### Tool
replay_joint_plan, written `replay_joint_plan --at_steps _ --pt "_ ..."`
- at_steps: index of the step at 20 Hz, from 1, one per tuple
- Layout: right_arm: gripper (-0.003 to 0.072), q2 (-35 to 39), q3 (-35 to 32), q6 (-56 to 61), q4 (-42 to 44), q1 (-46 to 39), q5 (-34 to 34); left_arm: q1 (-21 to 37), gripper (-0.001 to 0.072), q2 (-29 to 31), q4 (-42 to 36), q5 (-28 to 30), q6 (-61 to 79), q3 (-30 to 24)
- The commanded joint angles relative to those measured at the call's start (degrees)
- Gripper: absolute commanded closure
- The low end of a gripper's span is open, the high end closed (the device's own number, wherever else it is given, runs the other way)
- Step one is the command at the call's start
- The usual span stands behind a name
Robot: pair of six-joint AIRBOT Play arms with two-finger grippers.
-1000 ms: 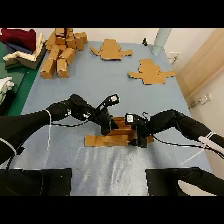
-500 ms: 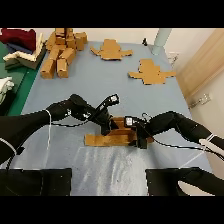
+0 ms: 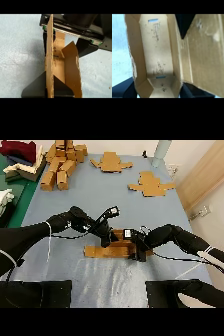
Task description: Fold the box.
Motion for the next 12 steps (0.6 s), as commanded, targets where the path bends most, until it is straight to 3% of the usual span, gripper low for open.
replay_joint_plan --at_steps 1,7,8,9,12 --pt "-0.0019 -0.04 -0.07 0.37 -1.31 0.07 -0.04 0.0 0.0695 0.0 0.07 0.0 0.0 0.02" --pt "-0.0007 -1.33 -0.11 -1.79 -1.27 0.17 1.33 0.0 0.0695 0.0 0.04 0.0 0.0 0.02" --pt "0.0025 -1.55 -0.11 -2.05 -1.29 0.17 1.73 0.0 0.0695 0.0 0.04 0.0 0.0 0.02" --pt "0.0122 -1.77 -0.13 -2.08 -1.29 0.17 1.9 0.0 0.0695 0.0 0.07 0.0 0.0 0.02" --pt "0.0122 -2.45 -0.17 -2.1 -1.29 0.17 2.12 0.0 0.0695 0.0 0.07 0.0 0.0 0.02"
